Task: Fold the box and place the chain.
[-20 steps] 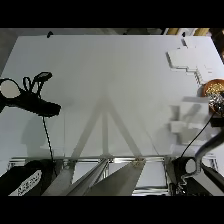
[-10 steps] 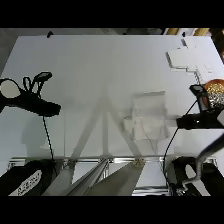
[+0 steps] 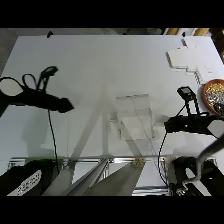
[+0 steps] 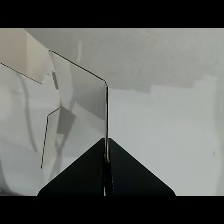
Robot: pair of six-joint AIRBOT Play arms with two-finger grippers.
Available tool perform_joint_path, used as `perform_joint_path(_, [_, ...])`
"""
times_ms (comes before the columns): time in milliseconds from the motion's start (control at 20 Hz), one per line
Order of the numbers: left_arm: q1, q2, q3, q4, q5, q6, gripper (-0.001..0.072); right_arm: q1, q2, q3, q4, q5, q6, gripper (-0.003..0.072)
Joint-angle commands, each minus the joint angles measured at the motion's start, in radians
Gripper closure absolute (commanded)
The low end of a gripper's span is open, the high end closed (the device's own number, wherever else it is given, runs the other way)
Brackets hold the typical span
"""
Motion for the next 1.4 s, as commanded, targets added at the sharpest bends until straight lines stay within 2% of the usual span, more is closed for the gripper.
perform_joint_path(0, [-0.103, -0.116, 0.000, -0.448, 0.032, 0.403, 0.0378, 0.010, 0.002, -0.001, 0.005, -0.012, 0.009, 0.0665])
perform_joint_path(100, [-0.213, -0.245, 0.029, -0.566, 0.067, 0.534, 0.0375, 0.010, 0.002, -0.001, 0.006, -0.011, 0.010, 0.0665])
perform_joint_path(200, [-0.303, -0.389, 0.127, -0.562, 0.068, 0.557, 0.0288, 0.010, 0.002, -0.001, 0.015, -0.011, 0.009, 0.0665])
perform_joint_path(300, [-0.351, -0.516, 0.247, -0.545, 0.032, 0.557, 0.0253, 0.010, 0.002, -0.001, 0.024, -0.009, 0.009, 0.0665])
perform_joint_path(400, [-0.357, -0.604, 0.335, -0.548, -0.023, 0.560, 0.0253, 0.010, 0.002, -0.001, 0.024, -0.005, 0.009, 0.0665])
perform_joint_path(500, [-0.357, -0.644, 0.370, -0.548, -0.022, 0.608, 0.0254, 0.010, 0.002, -0.001, 0.024, -0.004, 0.009, 0.0665])
perform_joint_path(650, [-0.361, -0.663, 0.374, -0.565, 0.034, 0.686, 0.0255, 0.010, 0.002, -0.001, 0.024, -0.002, 0.009, 0.0665])
perform_joint_path(850, [-0.400, -0.683, 0.374, -0.607, -0.015, 0.787, 0.0265, 0.010, 0.002, -0.001, 0.024, -0.003, 0.009, 0.0665])
perform_joint_path(1000, [-0.432, -0.693, 0.374, -0.605, -0.003, 0.815, 0.0442, 0.010, 0.002, -0.001, 0.024, 0.001, 0.009, 0.0665])
perform_joint_path(1100, [-0.431, -0.690, 0.374, -0.608, -0.005, 0.829, 0.0667, 0.010, 0.002, -0.001, 0.024, 0.014, 0.009, 0.0665])
perform_joint_path(1150, [-0.425, -0.688, 0.374, -0.605, -0.008, 0.830, 0.0708, 0.010, 0.002, 0.000, 0.024, 0.022, 0.009, 0.0665])
perform_joint_path(1250, [-0.416, -0.674, 0.374, -0.578, -0.018, 0.830, 0.0709, 0.010, 0.002, 0.004, 0.035, 0.037, 0.008, 0.0651])
perform_joint_path(1350, [-0.412, -0.628, 0.374, -0.509, -0.018, 0.827, 0.0711, 0.010, 0.003, 0.033, 0.049, 0.066, 0.000, 0.0421])
